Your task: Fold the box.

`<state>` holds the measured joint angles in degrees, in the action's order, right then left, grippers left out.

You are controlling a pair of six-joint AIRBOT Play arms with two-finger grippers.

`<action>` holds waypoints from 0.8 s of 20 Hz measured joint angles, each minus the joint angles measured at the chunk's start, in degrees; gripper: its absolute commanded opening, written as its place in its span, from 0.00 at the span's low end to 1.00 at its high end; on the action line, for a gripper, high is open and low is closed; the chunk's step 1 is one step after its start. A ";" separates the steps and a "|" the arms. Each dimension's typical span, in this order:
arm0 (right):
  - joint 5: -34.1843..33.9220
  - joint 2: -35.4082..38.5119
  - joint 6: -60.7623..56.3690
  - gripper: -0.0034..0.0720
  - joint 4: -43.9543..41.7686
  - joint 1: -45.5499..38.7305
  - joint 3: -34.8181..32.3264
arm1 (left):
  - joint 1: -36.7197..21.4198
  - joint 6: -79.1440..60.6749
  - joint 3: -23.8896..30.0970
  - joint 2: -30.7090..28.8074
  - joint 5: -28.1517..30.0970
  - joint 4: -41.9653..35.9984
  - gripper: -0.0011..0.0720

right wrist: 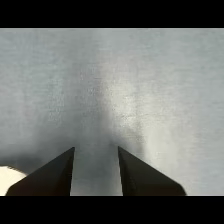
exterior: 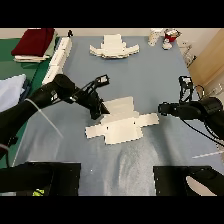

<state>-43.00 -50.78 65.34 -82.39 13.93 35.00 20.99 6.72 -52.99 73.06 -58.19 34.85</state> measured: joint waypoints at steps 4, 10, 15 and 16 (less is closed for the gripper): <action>1.57 0.00 -2.73 0.59 0.31 0.00 0.11 | 6.10 -5.81 9.35 -6.84 12.48 0.09 0.03; 2.27 0.00 -3.82 0.59 -0.52 0.00 0.11 | 9.53 -9.05 14.69 -9.62 17.18 0.07 0.03; 2.45 0.00 -4.00 0.59 -1.81 0.00 0.11 | 9.01 -9.33 13.64 -10.01 15.04 2.27 0.03; 2.45 0.00 -4.00 0.59 -1.88 0.00 0.11 | 8.37 -9.07 12.90 -10.05 13.70 2.73 0.03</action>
